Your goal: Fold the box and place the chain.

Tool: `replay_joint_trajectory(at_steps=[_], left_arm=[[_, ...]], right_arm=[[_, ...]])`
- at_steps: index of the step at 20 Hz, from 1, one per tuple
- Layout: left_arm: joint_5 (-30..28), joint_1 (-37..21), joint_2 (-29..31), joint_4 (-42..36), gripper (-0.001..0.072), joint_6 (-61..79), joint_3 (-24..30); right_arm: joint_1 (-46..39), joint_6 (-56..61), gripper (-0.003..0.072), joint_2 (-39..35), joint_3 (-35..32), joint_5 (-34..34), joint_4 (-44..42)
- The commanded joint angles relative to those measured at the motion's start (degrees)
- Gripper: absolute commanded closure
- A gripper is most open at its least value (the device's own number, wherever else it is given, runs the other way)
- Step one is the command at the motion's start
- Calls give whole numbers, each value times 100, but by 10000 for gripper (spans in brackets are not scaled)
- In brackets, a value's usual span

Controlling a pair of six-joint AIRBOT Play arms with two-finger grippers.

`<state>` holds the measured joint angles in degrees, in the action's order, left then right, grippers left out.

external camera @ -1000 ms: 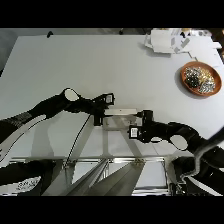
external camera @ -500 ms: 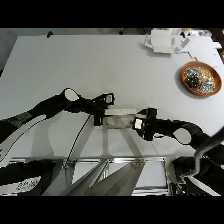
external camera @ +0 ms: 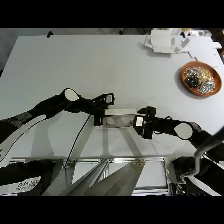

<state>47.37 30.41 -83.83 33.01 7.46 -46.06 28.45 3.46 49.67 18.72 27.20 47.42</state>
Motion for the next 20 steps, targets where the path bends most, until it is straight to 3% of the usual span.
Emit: replay_joint_trajectory(at_steps=[1,9,20], left_arm=[[-2,4,4,2,699,2,2],[-2,4,4,2,699,2,2],[0,4,4,2,699,2,2]], right_arm=[[-374,-507,-11,295,101,398,-280],[-643,-1412,-11,1397,957,1335,-887],[-643,-1495,49,1921,984,1746,-1021]])
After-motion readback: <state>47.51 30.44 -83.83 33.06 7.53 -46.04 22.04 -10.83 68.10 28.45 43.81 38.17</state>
